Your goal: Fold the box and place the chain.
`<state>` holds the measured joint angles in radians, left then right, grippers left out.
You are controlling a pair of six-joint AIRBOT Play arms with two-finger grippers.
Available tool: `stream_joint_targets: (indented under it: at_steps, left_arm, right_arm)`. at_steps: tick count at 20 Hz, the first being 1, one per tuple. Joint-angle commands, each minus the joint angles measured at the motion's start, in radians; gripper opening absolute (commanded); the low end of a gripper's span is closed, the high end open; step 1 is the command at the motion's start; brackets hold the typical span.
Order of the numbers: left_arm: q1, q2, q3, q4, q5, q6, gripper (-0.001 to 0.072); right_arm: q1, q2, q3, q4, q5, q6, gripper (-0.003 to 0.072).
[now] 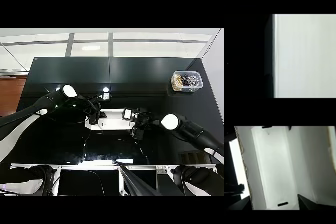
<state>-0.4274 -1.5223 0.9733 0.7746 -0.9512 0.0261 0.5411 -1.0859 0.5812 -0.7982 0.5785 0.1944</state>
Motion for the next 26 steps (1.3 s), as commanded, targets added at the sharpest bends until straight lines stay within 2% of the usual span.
stream_joint_targets:
  at_steps: [1, 4, 7, 12, 16, 18, 26]
  left_arm:
    - [-0.001, 0.0, -0.001, -0.002, 0.001, 0.0, 0.0027]
    - [-0.001, 0.0, -0.001, -0.002, 0.005, 0.0, 0.0026]
    - [-0.001, 0.0, -0.001, -0.002, 0.005, 0.0, 0.0026]
    - [-0.001, 0.0, -0.001, -0.003, 0.005, 0.0, 0.0026]
    - [-0.001, 0.0, 0.0, -0.028, 0.005, 0.0, 0.0026]
    - [-0.001, 0.0, 0.0, -0.028, 0.005, 0.0, 0.0026]
    - [-0.001, 0.0, 0.0, -0.028, 0.0, 0.0, 0.0026]
  right_arm:
    - [-0.023, 0.04, 0.019, -0.153, -0.014, 0.003, 0.0639]
    - [-0.067, 0.04, 0.023, -0.127, 0.041, 0.002, 0.0639]
    - [-0.092, 0.038, 0.023, -0.077, 0.035, -0.042, 0.0639]
    - [-0.142, -0.011, 0.023, 0.188, 0.042, -0.257, 0.0639]
    - [-0.184, -0.076, 0.023, 0.354, 0.121, -0.431, 0.0639]
    - [-0.186, -0.11, 0.023, 0.354, 0.132, -0.459, 0.0639]
    - [-0.185, -0.113, 0.026, 0.334, 0.175, -0.46, 0.0639]
